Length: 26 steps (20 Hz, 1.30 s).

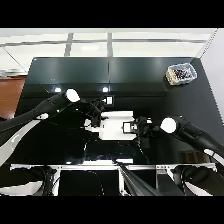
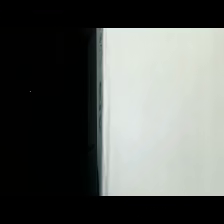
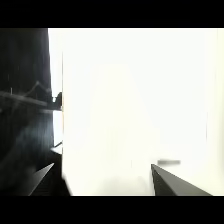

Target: Fold the box and place the chain.

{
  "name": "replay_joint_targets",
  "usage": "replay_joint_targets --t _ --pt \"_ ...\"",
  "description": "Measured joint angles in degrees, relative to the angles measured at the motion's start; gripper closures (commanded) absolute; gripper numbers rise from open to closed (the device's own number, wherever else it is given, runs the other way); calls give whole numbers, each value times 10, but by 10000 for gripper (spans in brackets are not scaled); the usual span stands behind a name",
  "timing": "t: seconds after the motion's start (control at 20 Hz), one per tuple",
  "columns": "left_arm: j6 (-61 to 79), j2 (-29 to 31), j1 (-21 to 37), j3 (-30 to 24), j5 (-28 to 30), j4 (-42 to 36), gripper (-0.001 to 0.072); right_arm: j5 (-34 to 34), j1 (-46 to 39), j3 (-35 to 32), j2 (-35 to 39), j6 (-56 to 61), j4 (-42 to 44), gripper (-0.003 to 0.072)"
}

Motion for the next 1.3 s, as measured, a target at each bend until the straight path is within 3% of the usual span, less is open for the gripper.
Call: replay_joint_targets --t 0.2,0.45,1.0,1.3 --pt "0 0 0 0 0 0 678 -33 3 19 13 14 -24 -14" --pt "0 0 0 0 -7 0 678 -8 -51 39 35 23 -28 -13" --pt "0 0 0 0 -12 0 678 9 -117 43 -52 -163 168 -14" --pt "0 0 0 0 -13 1 678 22 -127 38 -100 -260 231 -13"
